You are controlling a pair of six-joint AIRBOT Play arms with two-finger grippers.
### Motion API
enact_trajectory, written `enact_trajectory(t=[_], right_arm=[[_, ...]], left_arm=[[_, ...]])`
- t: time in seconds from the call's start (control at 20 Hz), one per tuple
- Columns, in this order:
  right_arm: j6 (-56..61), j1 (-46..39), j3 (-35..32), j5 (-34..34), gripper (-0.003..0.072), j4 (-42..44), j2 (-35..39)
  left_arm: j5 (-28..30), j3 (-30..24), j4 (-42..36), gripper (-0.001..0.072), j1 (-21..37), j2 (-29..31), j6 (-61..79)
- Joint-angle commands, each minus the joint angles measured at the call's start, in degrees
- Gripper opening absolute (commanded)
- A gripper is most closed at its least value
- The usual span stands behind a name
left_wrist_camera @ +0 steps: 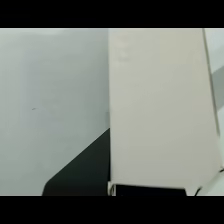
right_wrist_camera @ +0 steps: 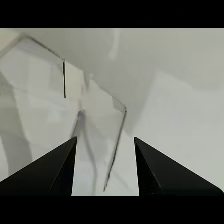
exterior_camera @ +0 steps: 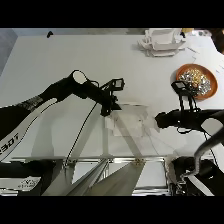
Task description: Fold the box and place the chain.
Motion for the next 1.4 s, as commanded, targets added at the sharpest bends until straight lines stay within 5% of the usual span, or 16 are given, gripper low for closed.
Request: enact_trajectory(t=[0.0, 0.45, 1.35], right_arm=[[0.0, 0.07, 0.85, -1.46, 0.0405, -2.51, 0.04], [0.0, 0.07, 0.83, -5.51, 0.0404, -2.54, 0.04], [-0.04, 0.07, 0.81, -6.91, 0.0404, -2.54, 0.02]], left_arm=[[3.5, 0.0, 4.11, 0.0002, -1.51, -0.94, -0.44], [11.74, -0.11, 1.11, 0.0002, -1.57, -2.14, -1.07], [10.67, -0.11, -3.28, 0.0004, -1.62, -4.37, 6.64]])
